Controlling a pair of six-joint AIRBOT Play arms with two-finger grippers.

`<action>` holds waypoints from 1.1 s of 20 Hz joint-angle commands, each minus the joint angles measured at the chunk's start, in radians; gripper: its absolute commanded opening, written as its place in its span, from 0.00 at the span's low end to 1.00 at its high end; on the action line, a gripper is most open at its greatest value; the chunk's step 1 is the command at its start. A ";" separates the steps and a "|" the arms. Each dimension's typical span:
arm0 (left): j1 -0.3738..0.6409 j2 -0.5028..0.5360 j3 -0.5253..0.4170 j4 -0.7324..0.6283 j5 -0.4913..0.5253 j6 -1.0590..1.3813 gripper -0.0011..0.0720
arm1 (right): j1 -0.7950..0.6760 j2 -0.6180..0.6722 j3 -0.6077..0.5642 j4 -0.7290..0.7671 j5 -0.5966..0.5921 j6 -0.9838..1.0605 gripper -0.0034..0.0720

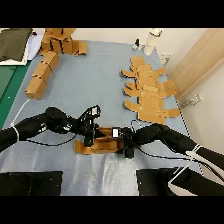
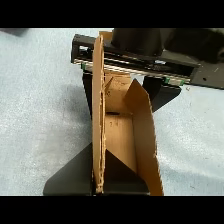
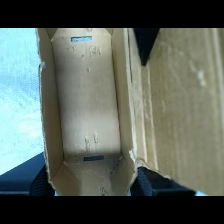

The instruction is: Fold the box.

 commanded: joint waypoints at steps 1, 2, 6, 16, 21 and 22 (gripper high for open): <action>0.000 -0.001 0.000 -0.002 -0.004 -0.007 0.03 | 0.001 0.000 0.001 0.000 0.000 0.000 0.78; 0.000 0.000 0.000 -0.002 -0.009 -0.022 0.03 | 0.001 0.000 0.001 0.000 0.000 0.000 0.78; 0.002 0.000 0.000 -0.002 0.005 -0.042 0.48 | 0.001 0.000 0.001 0.000 0.001 0.000 0.78; 0.077 0.373 0.000 0.735 -0.062 -0.997 0.88 | 0.001 0.000 0.001 0.000 0.000 0.000 0.78; 0.031 0.487 -0.067 0.557 -0.298 -1.559 0.03 | 0.001 0.000 0.001 -0.001 0.000 0.000 0.78; 0.003 0.480 -0.100 0.429 -0.242 -1.568 0.03 | 0.001 0.000 0.001 -0.001 0.001 0.000 0.78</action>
